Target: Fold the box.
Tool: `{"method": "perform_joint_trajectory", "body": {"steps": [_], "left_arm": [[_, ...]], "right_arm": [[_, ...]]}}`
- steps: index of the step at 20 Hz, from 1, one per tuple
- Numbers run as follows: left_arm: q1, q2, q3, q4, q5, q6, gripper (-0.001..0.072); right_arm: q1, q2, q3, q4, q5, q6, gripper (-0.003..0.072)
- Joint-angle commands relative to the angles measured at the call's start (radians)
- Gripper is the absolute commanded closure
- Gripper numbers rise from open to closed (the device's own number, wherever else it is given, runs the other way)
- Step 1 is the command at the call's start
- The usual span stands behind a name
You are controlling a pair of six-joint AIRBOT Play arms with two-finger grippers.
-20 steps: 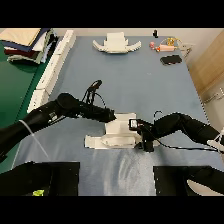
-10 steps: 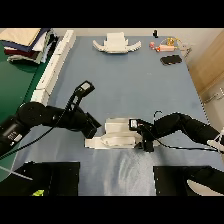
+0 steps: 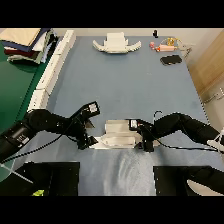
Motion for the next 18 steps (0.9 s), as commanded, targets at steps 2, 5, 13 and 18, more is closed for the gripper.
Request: {"method": "perform_joint_trajectory", "body": {"steps": [2,5,13,18], "left_arm": [[0.028,-0.097,-0.059,-0.166,0.019,0.344,0.0025],[0.025,-0.169,-0.064,-0.168,0.082,0.385,0.0025],[-0.015,-0.262,-0.064,-0.211,0.169,0.489,0.0236],[-0.068,-0.310,-0.063,-0.260,0.211,0.506,0.0544]], "right_arm": [[0.000,-0.001,0.000,0.000,0.000,0.000,0.0176],[0.000,0.000,0.000,0.000,0.000,0.000,0.0176],[0.000,0.000,0.000,0.000,0.000,0.000,0.0176],[0.000,0.000,0.000,0.000,0.000,0.000,0.0176]]}}
